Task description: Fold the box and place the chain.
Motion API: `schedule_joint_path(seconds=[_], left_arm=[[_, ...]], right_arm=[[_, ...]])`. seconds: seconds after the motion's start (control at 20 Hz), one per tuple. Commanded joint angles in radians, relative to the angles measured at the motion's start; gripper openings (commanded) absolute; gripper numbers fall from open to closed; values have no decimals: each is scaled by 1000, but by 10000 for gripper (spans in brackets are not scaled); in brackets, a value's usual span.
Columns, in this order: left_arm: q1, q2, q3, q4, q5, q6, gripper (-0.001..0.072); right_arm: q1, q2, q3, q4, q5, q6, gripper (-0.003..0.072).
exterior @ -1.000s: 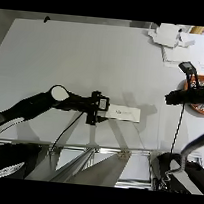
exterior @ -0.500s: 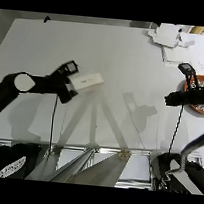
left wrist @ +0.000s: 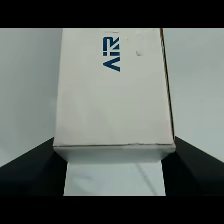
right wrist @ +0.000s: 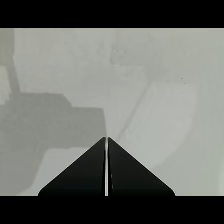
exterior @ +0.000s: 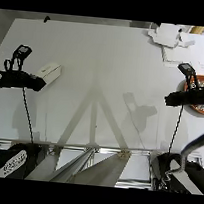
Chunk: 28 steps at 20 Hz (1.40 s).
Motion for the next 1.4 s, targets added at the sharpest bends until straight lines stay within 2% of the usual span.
schedule_joint_path(seconds=[0.0, 0.2, 0.25, 0.4, 0.6, 0.9, 1.1, 1.35], left_arm=[[38, -9, 1, 51, -84, -71, 440], [37, -73, 1, 58, -200, -96, 664], [36, -92, 1, 58, -237, -96, 691], [36, -130, 1, 60, -373, -92, 689], [35, -113, 2, 50, -397, -100, 690], [35, 75, 2, 51, -470, -126, 690], [35, 179, 2, 52, -468, -125, 690], [35, 195, 2, 51, -406, -125, 690]], right_arm=[[0, 0, 0, 0, 0, 0, 22], [0, 0, 0, 0, 0, 0, 22], [0, 0, 0, 0, 0, 0, 22], [0, 0, 0, 0, 0, -1, 22], [0, 0, 0, 0, 0, 0, 22], [0, 0, 1, 0, 0, 0, 22], [0, 0, 1, 0, 0, 0, 22], [0, 0, 1, 0, 0, 0, 22]])
